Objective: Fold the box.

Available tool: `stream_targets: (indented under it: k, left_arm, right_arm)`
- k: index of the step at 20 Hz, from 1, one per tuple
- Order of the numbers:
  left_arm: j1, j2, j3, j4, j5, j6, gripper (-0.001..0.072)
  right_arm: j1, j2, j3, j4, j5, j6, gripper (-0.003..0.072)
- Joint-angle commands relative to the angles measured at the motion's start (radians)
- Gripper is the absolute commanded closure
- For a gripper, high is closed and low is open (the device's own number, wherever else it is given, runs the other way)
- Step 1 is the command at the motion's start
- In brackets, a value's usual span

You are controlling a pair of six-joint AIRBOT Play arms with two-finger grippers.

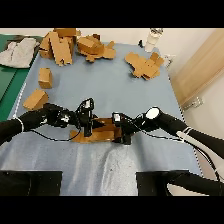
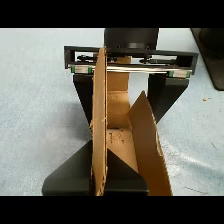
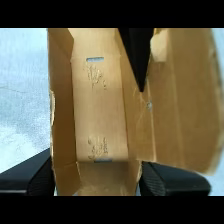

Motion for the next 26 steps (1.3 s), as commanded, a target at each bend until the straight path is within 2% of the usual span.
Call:
stream_targets:
  k: [1,9,26]
  left_arm:
    - [0.000,0.000,0.000,0.000,0.000,0.000,0.0696]
    - [0.000,0.000,0.000,0.000,0.000,0.000,0.0696]
    - [0.000,0.000,0.000,0.000,0.001,0.000,0.0696]
  right_arm:
    - [0.000,-0.014,-0.001,-0.004,0.002,0.000,-0.0016]
    - [0.000,-0.014,-0.001,-0.004,-0.055,0.000,-0.0016]
    - [0.002,-0.028,-0.001,-0.011,-0.047,0.002,-0.0015]
